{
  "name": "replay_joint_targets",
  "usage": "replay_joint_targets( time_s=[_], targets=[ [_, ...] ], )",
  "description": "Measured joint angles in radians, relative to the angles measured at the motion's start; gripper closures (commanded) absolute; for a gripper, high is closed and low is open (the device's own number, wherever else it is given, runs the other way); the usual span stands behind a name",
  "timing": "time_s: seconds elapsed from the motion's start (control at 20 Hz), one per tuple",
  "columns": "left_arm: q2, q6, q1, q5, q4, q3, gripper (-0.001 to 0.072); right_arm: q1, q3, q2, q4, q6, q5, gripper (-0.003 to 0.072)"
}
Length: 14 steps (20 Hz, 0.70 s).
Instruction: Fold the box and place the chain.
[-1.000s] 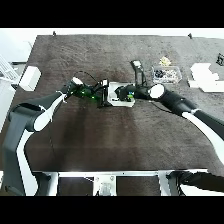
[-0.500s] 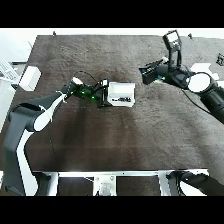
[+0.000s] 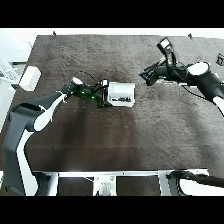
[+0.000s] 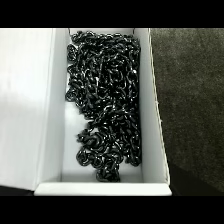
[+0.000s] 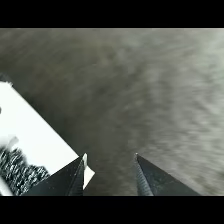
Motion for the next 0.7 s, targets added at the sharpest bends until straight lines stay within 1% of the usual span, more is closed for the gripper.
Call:
replay_joint_targets(
  time_s=[0.1,0.15,0.35,0.5,0.7],
  targets=[
    [0.000,0.000,0.000,0.000,0.000,0.000,0.0184,-0.006,0.055,-0.075,0.044,-0.048,0.065,0.0317],
    [0.000,0.000,0.000,0.000,0.000,0.000,0.0184,-0.008,0.084,-0.109,0.059,-0.061,0.097,0.0343],
    [0.000,0.000,0.000,0.000,0.000,0.000,0.0184,-0.012,0.192,-0.220,0.094,-0.094,0.221,0.0357],
    [0.000,0.000,0.000,0.000,0.000,0.000,0.0184,-0.013,0.240,-0.267,0.106,-0.103,0.266,0.0357],
    [0.000,0.000,0.000,0.000,0.000,0.000,0.0184,-0.013,0.264,-0.304,0.110,-0.108,0.305,0.0357]
  ],
)
